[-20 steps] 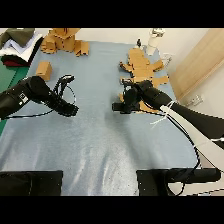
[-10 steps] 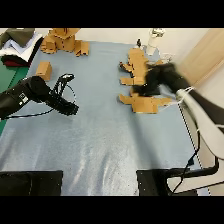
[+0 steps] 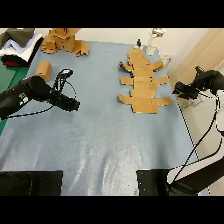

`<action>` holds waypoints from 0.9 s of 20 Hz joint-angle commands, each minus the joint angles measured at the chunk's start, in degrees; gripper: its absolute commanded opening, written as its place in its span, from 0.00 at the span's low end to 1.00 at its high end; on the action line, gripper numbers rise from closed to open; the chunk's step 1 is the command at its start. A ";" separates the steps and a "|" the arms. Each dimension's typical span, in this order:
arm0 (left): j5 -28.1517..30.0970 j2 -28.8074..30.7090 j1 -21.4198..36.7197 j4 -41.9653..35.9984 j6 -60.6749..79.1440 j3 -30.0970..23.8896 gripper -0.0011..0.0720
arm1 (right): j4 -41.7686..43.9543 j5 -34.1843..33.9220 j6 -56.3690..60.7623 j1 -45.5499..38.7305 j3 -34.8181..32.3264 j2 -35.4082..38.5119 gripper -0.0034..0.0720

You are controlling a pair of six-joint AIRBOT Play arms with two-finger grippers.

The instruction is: Fold the box.

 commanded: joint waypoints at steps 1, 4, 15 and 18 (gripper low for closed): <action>0.63 0.00 -0.02 -2.60 -0.17 0.00 0.04 | 7.30 -1.99 -10.08 -3.23 1.27 -4.70 0.61; 0.59 0.00 -0.02 -4.98 -0.17 0.00 0.04 | 11.58 -6.73 -16.79 -1.92 1.27 -5.86 0.61; -3.17 0.04 -0.02 -10.73 0.04 0.17 0.04 | 19.37 -21.55 -30.01 2.99 1.22 -6.47 0.17; -5.01 0.07 0.02 -10.71 0.11 0.50 0.66 | 20.76 -25.59 -30.95 5.70 1.22 -6.32 0.05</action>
